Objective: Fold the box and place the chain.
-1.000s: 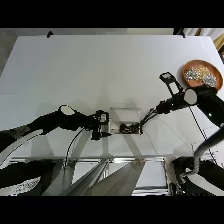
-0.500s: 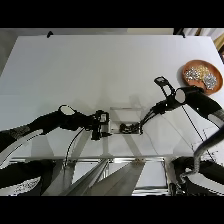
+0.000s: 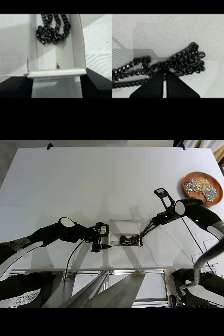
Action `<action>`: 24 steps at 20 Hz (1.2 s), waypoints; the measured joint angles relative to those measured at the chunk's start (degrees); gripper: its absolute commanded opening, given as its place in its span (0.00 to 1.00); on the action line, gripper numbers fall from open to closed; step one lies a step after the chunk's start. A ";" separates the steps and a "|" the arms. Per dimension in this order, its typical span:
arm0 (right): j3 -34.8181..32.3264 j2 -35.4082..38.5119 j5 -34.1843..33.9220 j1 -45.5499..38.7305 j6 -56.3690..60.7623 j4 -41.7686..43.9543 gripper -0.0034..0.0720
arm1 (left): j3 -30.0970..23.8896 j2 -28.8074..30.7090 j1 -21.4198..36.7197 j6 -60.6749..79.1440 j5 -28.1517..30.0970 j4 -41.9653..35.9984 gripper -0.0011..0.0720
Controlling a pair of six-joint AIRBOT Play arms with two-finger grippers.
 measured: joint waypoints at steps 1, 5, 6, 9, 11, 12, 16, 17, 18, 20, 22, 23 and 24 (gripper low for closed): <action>0.00 -0.24 0.02 0.00 0.04 0.00 0.13 | 0.00 0.00 0.00 0.00 0.00 -0.02 0.22; -0.02 -1.16 1.14 -0.02 0.24 0.17 0.28 | 0.00 -0.02 0.00 0.00 0.00 0.00 0.22; 0.00 -1.27 1.25 -0.02 0.28 0.20 0.28 | 0.00 -0.02 -0.02 0.00 0.00 -0.02 0.22; 0.00 -1.44 1.70 -0.02 0.35 0.20 0.17 | 0.00 0.00 -0.02 0.00 0.00 -0.02 0.22; 0.00 -1.49 1.88 -0.04 0.66 0.15 0.06 | 0.00 0.00 0.00 0.02 0.00 -0.02 0.22; 0.00 -1.53 1.95 -0.02 0.66 0.11 0.06 | 0.00 0.00 0.00 0.02 0.00 -0.02 0.22; -0.09 -0.96 1.97 -0.02 0.72 0.11 0.06 | 0.00 0.00 0.00 0.02 0.00 0.00 0.22; -0.13 -0.11 3.02 -0.02 0.76 0.15 0.06 | 0.00 0.00 0.00 0.00 0.00 -0.02 0.22; -0.11 1.05 2.89 -0.02 0.76 0.17 0.06 | 0.00 0.00 0.00 0.00 0.00 -0.02 0.22; -0.07 4.63 3.21 -0.02 0.85 0.13 0.06 | 0.00 0.00 -0.02 0.00 0.00 0.00 0.22; -0.07 8.55 3.93 -0.02 0.48 0.17 0.06 | 0.00 0.00 0.00 0.00 0.00 0.00 0.22; -0.07 10.99 4.94 -0.02 0.33 0.17 0.06 | 0.00 0.00 0.00 0.00 0.00 0.00 0.22; -0.07 13.57 5.68 -0.02 0.15 0.22 0.06 | 0.00 -0.02 0.00 0.00 0.00 -0.02 0.22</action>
